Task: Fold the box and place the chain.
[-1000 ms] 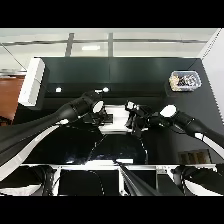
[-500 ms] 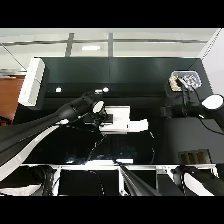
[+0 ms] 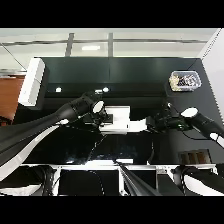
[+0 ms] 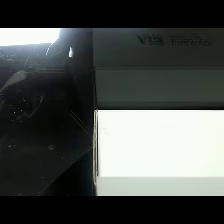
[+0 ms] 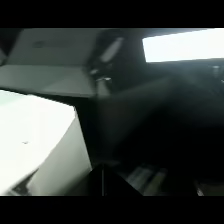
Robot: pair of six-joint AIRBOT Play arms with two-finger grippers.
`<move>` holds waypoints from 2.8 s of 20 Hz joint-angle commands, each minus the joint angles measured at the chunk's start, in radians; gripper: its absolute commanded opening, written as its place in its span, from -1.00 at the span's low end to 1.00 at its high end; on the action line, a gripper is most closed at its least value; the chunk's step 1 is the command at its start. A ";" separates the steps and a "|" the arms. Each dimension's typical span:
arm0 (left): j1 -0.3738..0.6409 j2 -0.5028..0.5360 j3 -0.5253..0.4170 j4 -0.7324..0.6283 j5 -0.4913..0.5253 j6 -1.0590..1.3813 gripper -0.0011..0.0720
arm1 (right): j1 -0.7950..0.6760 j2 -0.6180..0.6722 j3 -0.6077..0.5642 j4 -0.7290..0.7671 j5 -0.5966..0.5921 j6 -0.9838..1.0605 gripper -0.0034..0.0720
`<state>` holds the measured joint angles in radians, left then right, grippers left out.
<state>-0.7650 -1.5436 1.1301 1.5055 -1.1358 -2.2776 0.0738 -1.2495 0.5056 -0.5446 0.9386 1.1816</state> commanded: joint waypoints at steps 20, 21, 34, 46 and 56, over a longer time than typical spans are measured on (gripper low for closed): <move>0.001 0.000 0.001 0.000 0.000 -0.001 -0.89 | 0.270 -0.035 0.290 -0.158 0.064 0.192 0.36; 0.000 0.000 0.001 0.001 0.000 -0.001 -0.89 | 0.293 -0.035 0.307 -0.195 0.041 0.233 0.36; 0.001 0.000 0.001 0.000 0.000 -0.001 -0.89 | 0.496 -0.049 0.382 -0.638 -0.034 0.677 0.05; 0.001 0.000 0.001 0.001 0.000 -0.001 -0.89 | 0.661 -0.215 0.547 -0.925 0.109 1.023 0.05; 0.001 0.000 0.001 0.001 0.001 -0.001 -0.89 | 0.670 -0.252 0.555 -0.945 0.131 1.081 -0.57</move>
<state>-0.7654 -1.5436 1.1301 1.5036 -1.1297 -2.2784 0.7403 -1.4895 1.0588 -1.4864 1.0618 2.2433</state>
